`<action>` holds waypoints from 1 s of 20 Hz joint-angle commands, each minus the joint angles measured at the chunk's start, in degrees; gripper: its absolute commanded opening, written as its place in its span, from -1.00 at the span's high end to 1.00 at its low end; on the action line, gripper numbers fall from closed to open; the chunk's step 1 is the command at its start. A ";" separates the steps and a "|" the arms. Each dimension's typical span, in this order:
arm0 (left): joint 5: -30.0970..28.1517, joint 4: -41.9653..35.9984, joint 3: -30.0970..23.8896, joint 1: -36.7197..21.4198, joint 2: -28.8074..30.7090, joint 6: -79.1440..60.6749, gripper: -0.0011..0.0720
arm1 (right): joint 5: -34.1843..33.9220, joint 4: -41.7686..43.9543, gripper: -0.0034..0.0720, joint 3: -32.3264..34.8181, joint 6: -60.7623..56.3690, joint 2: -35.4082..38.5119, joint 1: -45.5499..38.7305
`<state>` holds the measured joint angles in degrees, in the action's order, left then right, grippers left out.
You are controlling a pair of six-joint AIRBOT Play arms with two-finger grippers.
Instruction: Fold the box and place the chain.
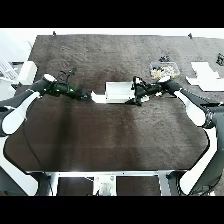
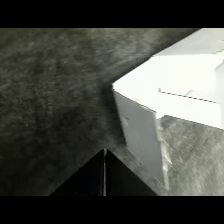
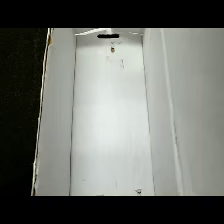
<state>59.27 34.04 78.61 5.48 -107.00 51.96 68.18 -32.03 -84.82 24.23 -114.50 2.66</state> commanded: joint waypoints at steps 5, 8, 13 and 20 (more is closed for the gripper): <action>-2.45 -5.14 -0.09 3.87 -2.10 -0.57 0.92 | 0.02 0.00 -0.75 0.02 -0.02 -0.02 0.02; -2.51 -6.32 -0.11 4.52 -2.10 -1.46 0.92 | 0.02 0.00 -0.75 0.02 -0.02 -0.02 0.02; -2.73 -6.93 0.33 5.57 -2.08 -1.97 0.92 | 0.02 0.02 -0.75 0.02 -0.02 -0.02 0.02; 0.37 -12.20 3.23 5.40 -1.92 -5.97 0.91 | 0.02 0.02 -0.75 0.02 -0.02 -0.02 0.02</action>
<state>58.72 23.20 81.17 10.87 -108.97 47.05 68.18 -32.03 -84.82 24.23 -114.50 2.66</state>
